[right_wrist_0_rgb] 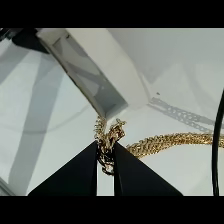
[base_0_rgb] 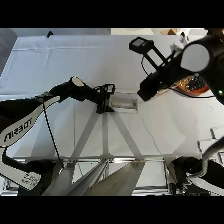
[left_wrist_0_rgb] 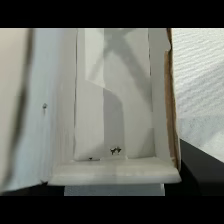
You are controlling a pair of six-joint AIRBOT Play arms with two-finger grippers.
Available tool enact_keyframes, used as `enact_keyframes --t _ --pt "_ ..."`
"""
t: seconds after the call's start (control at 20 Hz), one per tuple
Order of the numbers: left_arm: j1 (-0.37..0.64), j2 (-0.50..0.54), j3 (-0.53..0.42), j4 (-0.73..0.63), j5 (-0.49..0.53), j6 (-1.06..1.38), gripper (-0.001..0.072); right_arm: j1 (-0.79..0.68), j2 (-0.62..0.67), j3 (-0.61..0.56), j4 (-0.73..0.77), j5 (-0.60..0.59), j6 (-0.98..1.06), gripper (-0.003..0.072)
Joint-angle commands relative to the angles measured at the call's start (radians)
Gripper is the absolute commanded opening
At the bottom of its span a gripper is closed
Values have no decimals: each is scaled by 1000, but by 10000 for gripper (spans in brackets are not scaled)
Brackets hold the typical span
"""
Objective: Fold the box and place the chain.
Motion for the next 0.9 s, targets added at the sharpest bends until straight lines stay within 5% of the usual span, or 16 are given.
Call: enact_keyframes --t 0.0,0.35,0.85 --pt "0 0 0 0 0 0 188 3 43 -92 60 -80 -48 5" --pt "0 0 0 0 0 0 188 7 -49 -187 258 -477 -48 5" --pt "0 0 -1 0 0 0 188 23 -119 -217 168 -458 -48 7"
